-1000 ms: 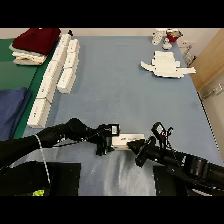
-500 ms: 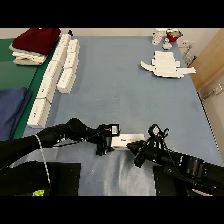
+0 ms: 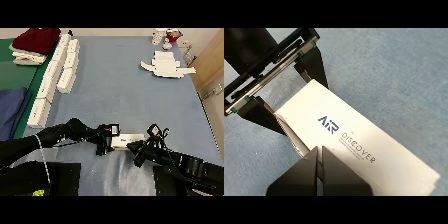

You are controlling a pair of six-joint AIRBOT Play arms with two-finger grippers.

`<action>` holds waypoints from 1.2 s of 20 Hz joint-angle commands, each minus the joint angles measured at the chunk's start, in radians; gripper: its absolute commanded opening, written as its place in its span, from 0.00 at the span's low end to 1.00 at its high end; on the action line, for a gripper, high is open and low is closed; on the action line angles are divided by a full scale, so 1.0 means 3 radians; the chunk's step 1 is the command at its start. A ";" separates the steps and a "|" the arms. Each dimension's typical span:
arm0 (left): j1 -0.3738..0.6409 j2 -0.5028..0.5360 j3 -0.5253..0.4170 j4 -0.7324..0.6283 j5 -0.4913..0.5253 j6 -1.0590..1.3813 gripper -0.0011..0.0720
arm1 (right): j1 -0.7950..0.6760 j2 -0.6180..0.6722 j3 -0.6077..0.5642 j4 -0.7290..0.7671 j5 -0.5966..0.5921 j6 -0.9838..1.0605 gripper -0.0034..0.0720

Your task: Fold the box.

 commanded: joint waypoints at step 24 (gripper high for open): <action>0.0003 0.0000 0.0003 0.0001 0.0001 0.0003 0.75 | -0.2986 -0.2569 0.3494 0.2285 -0.3159 -0.3742 0.05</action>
